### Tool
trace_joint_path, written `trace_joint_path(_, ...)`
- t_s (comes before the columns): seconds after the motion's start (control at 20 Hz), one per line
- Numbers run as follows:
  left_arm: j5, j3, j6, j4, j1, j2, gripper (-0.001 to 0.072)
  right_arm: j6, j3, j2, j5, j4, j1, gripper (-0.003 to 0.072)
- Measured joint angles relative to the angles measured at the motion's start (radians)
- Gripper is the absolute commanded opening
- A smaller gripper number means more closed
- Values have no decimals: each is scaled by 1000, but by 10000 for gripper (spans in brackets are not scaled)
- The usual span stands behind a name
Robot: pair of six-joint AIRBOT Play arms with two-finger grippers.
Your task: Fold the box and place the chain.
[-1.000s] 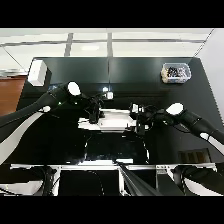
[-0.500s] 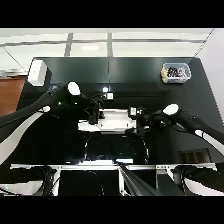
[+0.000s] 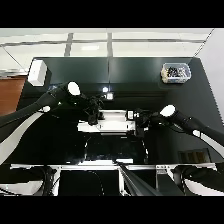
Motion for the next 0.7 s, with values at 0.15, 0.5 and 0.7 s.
trace_joint_path(0.15, 0, 0, 0, 0, 0, 0, 21, 12, 1, -2, -8, -9, 4, 707)
trace_joint_path(0.5, 2, 0, 0, 0, 0, 0, 21, 47, 11, -11, -20, -28, 8, 707)
trace_joint_path(0.7, 2, 0, 0, 0, 0, 0, 21, 55, 13, -13, -22, -32, 10, 707)
